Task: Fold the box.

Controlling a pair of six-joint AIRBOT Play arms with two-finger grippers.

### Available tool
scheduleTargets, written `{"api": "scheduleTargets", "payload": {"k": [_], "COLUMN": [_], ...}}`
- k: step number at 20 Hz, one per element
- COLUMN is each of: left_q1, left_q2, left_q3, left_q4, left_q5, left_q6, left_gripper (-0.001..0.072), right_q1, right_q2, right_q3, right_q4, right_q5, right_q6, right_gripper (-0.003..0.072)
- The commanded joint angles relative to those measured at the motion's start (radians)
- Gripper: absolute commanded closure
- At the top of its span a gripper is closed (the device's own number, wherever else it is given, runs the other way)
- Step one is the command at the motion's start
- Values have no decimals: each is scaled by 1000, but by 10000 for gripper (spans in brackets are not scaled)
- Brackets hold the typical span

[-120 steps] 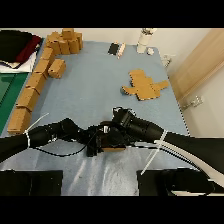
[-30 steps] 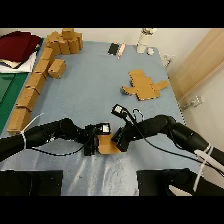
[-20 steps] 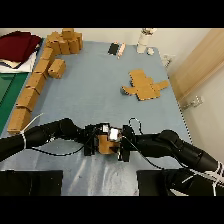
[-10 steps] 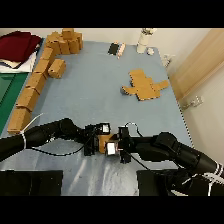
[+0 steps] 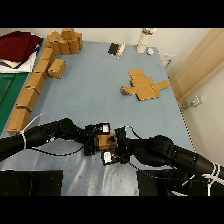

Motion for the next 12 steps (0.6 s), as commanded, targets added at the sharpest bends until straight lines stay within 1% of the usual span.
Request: {"api": "scheduleTargets", "payload": {"k": [1,2,3,7,8,9,12], "left_q1": [-1,-1,-1,-1,-1,-1,-1], "left_q2": [0,0,0,0,0,0,0], "left_q3": [-1,-1,-1,-1,-1,-1,-1], "left_q4": [0,0,0,0,0,0,0], "left_q5": [0,0,0,1,1,0,1], "left_q6": [0,0,0,0,0,0,0], "left_gripper": [366,366,366,366,366,366,366], "right_q1": [4,5,5,37,40,40,40], "right_q2": [-3,-3,-3,13,21,29,48], "right_q3": [0,0,0,0,0,0,0], "right_q4": [-95,-102,-101,-101,-102,-106,-175], "right_q5": [9,9,9,10,11,11,12], "right_q6": [64,68,68,82,84,85,109], "right_gripper": [289,332,354,356,379,468,469]}}
